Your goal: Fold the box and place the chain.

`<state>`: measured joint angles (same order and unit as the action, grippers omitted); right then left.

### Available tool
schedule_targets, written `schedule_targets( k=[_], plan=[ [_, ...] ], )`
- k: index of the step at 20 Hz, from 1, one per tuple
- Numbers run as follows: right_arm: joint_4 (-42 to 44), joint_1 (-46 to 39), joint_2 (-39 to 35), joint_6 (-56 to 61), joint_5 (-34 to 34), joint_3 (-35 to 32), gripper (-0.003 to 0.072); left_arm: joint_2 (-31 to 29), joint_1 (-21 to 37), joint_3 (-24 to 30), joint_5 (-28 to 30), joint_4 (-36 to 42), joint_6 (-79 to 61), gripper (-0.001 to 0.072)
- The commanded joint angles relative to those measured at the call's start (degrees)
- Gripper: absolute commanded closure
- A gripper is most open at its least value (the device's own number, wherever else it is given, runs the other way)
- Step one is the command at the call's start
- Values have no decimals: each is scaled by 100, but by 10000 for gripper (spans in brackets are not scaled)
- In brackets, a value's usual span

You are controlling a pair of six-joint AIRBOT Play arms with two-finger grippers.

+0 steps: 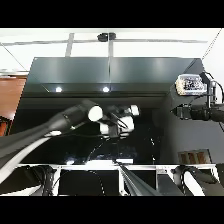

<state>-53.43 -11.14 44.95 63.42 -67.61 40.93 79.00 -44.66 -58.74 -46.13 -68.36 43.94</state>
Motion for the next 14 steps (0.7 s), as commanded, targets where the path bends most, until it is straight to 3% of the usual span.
schedule_targets(
  k=[1, 4, 6, 8, 11, 14],
  plan=[
    [-2, 155, -2, 0, -31, 4, 670, -769, 1152, -4, -979, -1300, 2009, 434],
    [-7, 389, -4, 0, 0, 4, 670, -1519, 2599, -4, -1661, -1779, 2511, 434],
    [-2, 442, -4, 26, 92, 4, 670, -1961, 3683, -9, -1661, -1775, 2618, 434],
    [2, 446, -2, 94, 125, 4, 670, -2041, 4695, -55, -1596, -1773, 2855, 434],
    [4, 448, -2, 131, 83, 4, 670, -1519, 5722, -372, -1460, -1637, 2876, 434],
    [13, 448, -2, 151, -59, 7, 670, -505, 6164, -1062, -1054, -1622, 2894, 434]
  ],
)
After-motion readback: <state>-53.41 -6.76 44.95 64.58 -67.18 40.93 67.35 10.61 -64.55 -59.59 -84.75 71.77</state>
